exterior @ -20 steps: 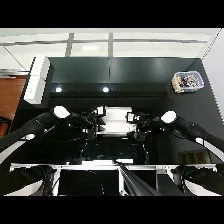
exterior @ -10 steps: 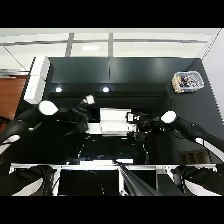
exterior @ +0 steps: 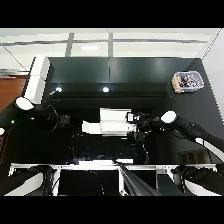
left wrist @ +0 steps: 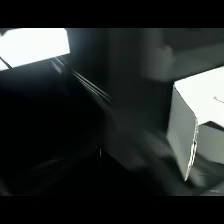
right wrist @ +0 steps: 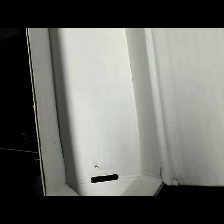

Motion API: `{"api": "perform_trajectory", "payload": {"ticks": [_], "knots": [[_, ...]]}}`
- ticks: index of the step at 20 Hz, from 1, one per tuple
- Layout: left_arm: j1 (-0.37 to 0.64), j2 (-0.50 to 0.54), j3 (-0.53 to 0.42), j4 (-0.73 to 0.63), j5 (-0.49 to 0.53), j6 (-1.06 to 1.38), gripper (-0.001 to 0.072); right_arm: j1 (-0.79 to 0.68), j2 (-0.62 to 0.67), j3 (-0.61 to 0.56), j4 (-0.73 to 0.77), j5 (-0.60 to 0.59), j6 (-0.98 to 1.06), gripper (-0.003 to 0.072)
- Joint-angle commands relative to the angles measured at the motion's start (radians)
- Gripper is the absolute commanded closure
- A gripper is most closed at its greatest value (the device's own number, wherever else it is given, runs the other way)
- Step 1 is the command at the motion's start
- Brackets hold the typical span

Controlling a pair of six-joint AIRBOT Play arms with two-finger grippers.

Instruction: Fold the box and place the chain.

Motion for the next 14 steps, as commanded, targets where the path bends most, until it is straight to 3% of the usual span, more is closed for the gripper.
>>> {"api": "perform_trajectory", "payload": {"ticks": [1,4,7,11,12,14], "knots": [[-0.006,-0.124,-0.016,-0.17,-0.045,-0.028,0.0681,0.001,0.0,0.001,0.0,0.0,0.0,0.0495],[-0.099,-0.201,-0.011,-0.325,-0.011,0.065,0.0681,0.001,-0.001,0.001,0.0,0.0,0.0,0.0495],[-0.194,-0.215,-0.009,-0.35,0.049,0.074,0.0681,0.001,0.0,0.001,0.0,0.0,0.0,0.0494],[-0.193,-0.204,0.026,-0.377,0.023,0.157,0.0674,0.001,0.0,0.001,0.0,0.0,0.0,0.0494],[-0.18,-0.201,0.044,-0.383,-0.003,0.174,0.0552,0.001,0.0,0.001,0.0,0.0,0.0,0.0495],[-0.158,-0.201,0.086,-0.382,-0.056,0.179,0.0106,0.001,0.0,0.001,0.0,0.0,0.0,0.0494]]}}
